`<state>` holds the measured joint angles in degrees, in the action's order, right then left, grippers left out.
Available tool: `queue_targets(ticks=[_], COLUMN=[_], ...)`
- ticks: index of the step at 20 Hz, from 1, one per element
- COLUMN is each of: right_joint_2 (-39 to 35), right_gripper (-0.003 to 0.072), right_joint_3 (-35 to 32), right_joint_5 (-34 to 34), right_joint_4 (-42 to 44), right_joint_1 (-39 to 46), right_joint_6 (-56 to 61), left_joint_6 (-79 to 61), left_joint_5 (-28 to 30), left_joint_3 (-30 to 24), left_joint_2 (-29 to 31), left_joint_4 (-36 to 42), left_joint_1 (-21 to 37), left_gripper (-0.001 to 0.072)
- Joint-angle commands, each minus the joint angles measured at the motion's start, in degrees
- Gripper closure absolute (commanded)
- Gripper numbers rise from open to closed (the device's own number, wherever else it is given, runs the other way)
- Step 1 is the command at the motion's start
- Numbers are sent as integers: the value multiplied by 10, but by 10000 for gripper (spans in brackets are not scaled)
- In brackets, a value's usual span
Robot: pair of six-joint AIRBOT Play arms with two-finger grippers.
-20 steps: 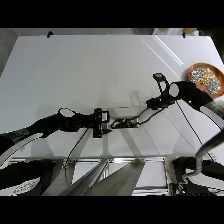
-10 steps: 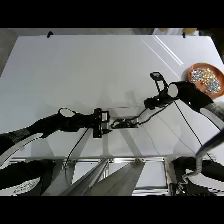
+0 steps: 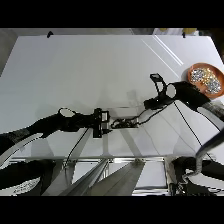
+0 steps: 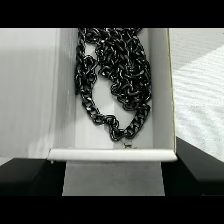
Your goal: Fold the box and place the chain.
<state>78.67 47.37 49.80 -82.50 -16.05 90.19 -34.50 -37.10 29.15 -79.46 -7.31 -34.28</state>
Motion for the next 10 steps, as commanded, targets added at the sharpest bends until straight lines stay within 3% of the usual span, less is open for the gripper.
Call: queue_targets(ticks=[1,10], right_joint_2=[-12,-165], right_gripper=[669,669], right_joint_3=[0,0], right_joint_5=[3,76], right_joint_4=[0,16], right_joint_1=[-1,-1], right_joint_6=[-3,-10], left_joint_6=[0,0], left_joint_5=[0,0], left_joint_3=[0,0], left_joint_2=[0,0], left_joint_4=[0,0], left_joint_1=[0,0], left_gripper=[499,499])
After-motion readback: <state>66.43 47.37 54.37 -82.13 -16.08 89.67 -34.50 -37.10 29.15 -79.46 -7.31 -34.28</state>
